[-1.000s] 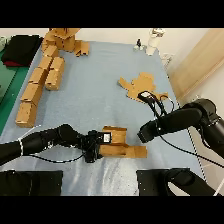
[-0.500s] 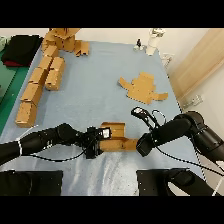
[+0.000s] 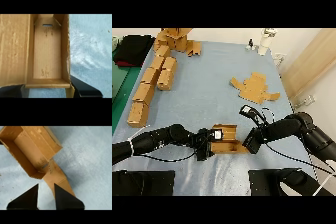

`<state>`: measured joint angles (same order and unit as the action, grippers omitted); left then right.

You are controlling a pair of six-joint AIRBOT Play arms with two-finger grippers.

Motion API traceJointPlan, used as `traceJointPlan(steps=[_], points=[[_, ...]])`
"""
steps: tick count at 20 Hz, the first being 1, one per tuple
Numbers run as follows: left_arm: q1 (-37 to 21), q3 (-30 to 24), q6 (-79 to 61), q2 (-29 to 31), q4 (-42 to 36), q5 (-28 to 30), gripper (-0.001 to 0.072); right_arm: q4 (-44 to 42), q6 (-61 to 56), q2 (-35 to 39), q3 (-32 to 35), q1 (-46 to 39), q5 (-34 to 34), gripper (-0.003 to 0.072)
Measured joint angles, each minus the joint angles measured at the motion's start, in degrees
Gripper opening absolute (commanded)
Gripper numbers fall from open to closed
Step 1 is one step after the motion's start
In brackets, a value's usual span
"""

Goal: Fold the box.

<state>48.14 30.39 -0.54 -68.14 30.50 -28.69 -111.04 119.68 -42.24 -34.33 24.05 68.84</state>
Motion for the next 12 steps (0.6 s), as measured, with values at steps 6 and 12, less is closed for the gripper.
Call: traceJointPlan(steps=[6,12], points=[[0.0,0.0,3.52,0.04,2.93,0.0,0.0474,-0.59,3.69,-1.81,0.0,0.81,-0.98,0.0445],[0.0,0.02,4.31,0.04,3.74,0.11,0.0474,1.11,15.45,-4.09,0.35,6.36,-3.17,0.051]])
